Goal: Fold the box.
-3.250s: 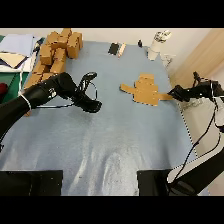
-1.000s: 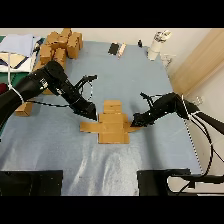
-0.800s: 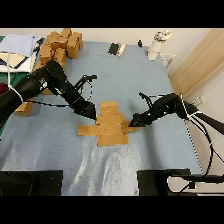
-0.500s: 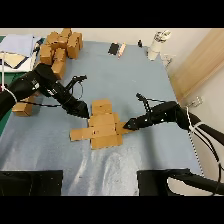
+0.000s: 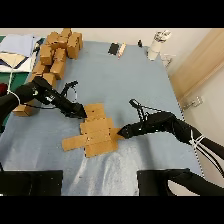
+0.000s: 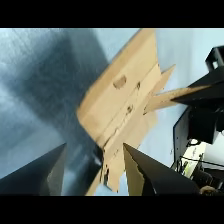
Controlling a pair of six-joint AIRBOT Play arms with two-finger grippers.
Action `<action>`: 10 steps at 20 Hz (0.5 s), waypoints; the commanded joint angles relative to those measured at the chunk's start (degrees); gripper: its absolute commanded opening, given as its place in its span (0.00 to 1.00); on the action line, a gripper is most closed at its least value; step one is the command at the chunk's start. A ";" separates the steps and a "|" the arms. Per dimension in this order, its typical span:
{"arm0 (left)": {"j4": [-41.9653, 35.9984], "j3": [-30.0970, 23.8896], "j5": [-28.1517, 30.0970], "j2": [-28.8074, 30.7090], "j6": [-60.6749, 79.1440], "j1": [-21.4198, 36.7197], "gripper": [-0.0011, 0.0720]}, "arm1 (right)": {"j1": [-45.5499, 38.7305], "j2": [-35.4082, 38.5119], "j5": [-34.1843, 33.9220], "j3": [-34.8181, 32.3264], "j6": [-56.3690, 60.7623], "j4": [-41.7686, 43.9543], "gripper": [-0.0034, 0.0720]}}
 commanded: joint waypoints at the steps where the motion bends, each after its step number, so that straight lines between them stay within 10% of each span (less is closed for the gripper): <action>1: -8.74 -0.24 1.33 -4.55 6.34 0.33 0.77 | 1.86 0.39 0.87 -0.31 1.22 0.09 0.05; 10: -12.02 -0.24 -3.67 -6.84 9.84 0.24 0.73 | 1.86 0.39 2.93 -0.31 2.10 -0.33 0.05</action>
